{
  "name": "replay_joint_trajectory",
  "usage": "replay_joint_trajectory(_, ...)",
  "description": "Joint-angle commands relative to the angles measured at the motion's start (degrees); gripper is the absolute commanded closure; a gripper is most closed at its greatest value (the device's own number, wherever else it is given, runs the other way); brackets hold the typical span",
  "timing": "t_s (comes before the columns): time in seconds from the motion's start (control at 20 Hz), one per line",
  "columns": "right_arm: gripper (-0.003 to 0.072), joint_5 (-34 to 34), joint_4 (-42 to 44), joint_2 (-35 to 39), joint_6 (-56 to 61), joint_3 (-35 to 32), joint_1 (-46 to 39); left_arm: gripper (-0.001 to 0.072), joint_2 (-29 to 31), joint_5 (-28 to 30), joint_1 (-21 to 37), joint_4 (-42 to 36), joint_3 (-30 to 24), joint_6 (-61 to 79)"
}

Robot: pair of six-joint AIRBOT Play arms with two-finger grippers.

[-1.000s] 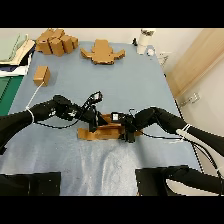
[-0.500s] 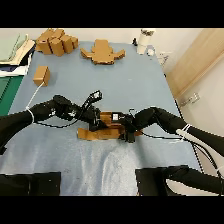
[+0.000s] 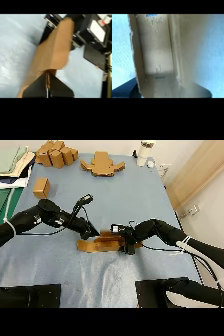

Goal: Fold the box.

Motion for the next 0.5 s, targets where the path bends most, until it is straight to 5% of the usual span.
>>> replay_joint_trajectory(0.0,0.0183,0.0,0.04,-0.04,0.04,-0.04,0.02,0.07,1.7,-7.3,-1.33,4.24,0.07,-23.43)
replay_joint_trajectory(0.45,0.0182,-0.22,0.04,-0.04,0.04,-0.04,0.02,0.07,-1.75,8.66,-5.88,-0.76,2.45,-31.04)
